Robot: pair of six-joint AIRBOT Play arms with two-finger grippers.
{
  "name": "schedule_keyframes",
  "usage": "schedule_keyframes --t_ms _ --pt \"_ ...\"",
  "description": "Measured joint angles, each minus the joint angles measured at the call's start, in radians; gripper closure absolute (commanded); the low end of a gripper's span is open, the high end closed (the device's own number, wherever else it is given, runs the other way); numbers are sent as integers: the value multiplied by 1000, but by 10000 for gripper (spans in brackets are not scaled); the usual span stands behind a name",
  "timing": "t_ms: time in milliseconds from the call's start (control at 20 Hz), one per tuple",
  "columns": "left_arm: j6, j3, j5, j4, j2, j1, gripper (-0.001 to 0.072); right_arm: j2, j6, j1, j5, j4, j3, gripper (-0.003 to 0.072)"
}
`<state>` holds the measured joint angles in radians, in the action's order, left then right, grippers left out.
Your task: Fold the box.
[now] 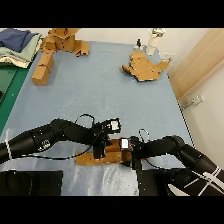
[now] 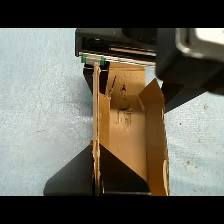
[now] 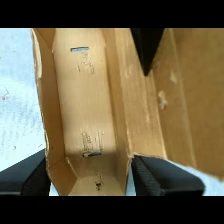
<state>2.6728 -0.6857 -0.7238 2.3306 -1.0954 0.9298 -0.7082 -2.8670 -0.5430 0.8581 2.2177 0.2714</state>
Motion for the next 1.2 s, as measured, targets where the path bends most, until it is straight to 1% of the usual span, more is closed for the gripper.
schedule_keyframes --t_ms 1000,1100,1200 --pt "0 0 0 0 0 0 694 -80 -90 -15 -19 27 -4 -7" --pt "0 0 0 0 0 0 695 -82 -91 -15 -23 27 -4 53" --pt "0 0 0 0 0 0 694 -87 -92 -16 -27 27 -5 54"
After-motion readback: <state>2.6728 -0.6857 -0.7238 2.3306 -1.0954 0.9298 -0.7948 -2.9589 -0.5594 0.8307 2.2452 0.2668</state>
